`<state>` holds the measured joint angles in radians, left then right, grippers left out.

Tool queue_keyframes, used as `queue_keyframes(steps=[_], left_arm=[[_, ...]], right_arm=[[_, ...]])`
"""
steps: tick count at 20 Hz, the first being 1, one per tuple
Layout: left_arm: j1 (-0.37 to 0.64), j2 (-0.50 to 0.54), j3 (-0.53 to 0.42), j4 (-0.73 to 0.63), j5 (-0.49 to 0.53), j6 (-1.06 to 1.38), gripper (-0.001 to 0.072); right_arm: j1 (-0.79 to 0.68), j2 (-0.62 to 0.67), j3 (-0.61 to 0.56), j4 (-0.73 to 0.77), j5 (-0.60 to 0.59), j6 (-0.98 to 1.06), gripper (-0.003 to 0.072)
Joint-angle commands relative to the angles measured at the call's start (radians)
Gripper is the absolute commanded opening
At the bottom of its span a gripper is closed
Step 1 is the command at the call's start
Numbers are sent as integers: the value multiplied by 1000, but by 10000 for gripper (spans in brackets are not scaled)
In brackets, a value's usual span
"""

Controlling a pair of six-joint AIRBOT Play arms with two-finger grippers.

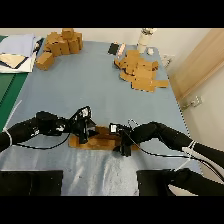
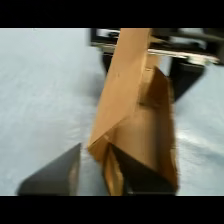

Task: Fold the box.

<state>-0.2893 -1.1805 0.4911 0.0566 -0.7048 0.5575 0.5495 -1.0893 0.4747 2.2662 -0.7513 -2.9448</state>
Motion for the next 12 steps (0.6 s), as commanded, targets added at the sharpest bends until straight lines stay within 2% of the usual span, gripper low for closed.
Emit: queue_keyframes(steps=[1, 3, 4, 5, 6, 9, 12], left_arm=[[-2, 15, 1, -4, -3, -82, 324], [-2, 17, 1, -4, -2, -86, 326], [-2, 25, 1, 1, -2, -108, 396], [0, 44, 1, 22, 3, -177, 562], [9, 69, 1, 74, 8, -274, 603], [71, 179, 1, 363, -63, -628, 603], [111, 308, 1, 537, -174, -790, 601]], right_arm=[[1, 0, 0, -1, -2, -3, 518], [1, 0, 0, -2, -2, -3, 518], [1, 0, 0, -3, -2, -3, 518], [1, 0, 0, -3, -2, -3, 518], [1, 0, 0, -3, -2, -3, 518], [1, 0, 0, -8, -1, -3, 518], [1, 0, 0, -8, -1, -4, 518]])
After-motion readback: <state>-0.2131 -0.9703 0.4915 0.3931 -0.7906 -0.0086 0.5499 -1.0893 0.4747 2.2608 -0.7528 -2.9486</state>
